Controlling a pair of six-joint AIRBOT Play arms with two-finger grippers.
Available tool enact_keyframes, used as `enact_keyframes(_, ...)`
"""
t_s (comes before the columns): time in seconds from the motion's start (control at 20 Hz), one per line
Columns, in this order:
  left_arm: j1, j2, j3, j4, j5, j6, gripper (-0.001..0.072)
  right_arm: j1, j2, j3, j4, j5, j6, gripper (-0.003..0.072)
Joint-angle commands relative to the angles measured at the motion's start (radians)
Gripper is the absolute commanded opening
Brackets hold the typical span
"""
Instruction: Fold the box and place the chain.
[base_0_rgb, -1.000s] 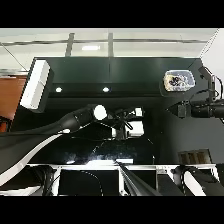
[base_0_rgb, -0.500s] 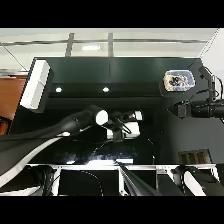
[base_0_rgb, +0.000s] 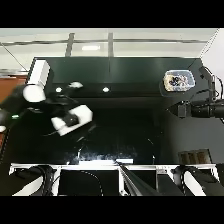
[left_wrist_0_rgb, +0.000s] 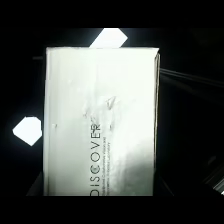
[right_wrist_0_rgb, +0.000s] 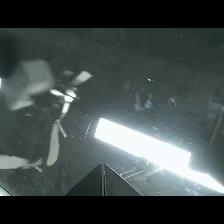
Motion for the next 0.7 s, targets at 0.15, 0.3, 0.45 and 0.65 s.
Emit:
enact_keyframes(0.15, 0.639, 0.105, -0.131, 0.107, -0.046, -0.047, 0.0266, 0.000, 0.000, 0.001, 0.000, -0.013, 0.000, 0.0011)
enact_keyframes(0.3, 0.790, 0.101, -0.131, 0.105, 0.067, -0.047, 0.0265, 0.000, 0.000, 0.001, 0.000, -0.012, 0.000, 0.0011)
enact_keyframes(0.45, 0.815, 0.090, -0.131, 0.078, 0.196, -0.011, 0.0271, 0.000, 0.000, 0.001, 0.001, -0.019, 0.000, 0.0012)
enact_keyframes(0.65, 0.819, 0.039, -0.131, -0.018, 0.303, 0.183, 0.0272, 0.001, 0.000, 0.001, 0.012, -0.024, 0.000, 0.0011)
